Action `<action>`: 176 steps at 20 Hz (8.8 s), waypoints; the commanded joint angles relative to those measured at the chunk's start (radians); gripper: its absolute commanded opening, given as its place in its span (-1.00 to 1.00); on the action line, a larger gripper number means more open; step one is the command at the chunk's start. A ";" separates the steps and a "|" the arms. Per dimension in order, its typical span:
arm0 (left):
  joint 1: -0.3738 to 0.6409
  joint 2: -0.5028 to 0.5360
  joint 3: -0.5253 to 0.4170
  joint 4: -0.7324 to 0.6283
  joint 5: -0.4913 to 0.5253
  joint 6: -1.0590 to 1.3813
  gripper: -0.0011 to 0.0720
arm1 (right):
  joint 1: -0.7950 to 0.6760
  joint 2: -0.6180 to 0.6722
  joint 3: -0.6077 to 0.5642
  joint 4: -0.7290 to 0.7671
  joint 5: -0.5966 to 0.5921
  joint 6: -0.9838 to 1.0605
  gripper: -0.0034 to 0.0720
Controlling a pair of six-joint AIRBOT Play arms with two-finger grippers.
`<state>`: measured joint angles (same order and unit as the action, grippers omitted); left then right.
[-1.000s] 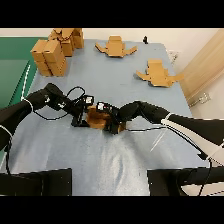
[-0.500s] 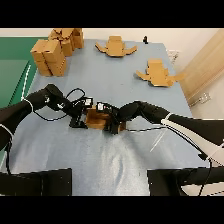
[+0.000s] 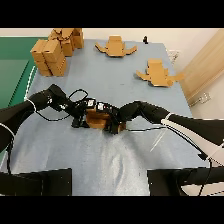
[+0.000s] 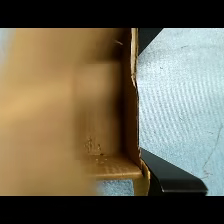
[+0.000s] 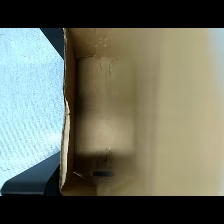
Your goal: Fold the box.
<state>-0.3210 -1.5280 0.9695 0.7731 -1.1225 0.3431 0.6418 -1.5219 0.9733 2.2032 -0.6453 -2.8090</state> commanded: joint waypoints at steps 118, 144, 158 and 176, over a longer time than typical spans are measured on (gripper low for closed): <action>-0.003 -0.001 0.000 0.088 -0.014 -0.109 -0.66 | 0.028 0.155 -0.142 -0.044 0.086 0.266 -0.23; -0.003 -0.001 0.000 0.088 -0.011 -0.135 -0.66 | -0.188 0.145 -0.224 0.268 -0.177 0.983 -0.89; -0.002 -0.001 0.000 0.088 -0.014 -0.135 -0.66 | -0.179 0.239 -0.164 0.333 -0.220 0.931 -0.59; -0.002 -0.001 0.000 0.088 -0.014 -0.135 -0.66 | -0.058 0.135 -0.038 0.106 -0.115 1.301 0.09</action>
<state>-0.3233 -1.5288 0.9691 0.8623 -1.1362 0.2085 0.5529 -1.3674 0.8928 2.4210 -0.7731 -1.6478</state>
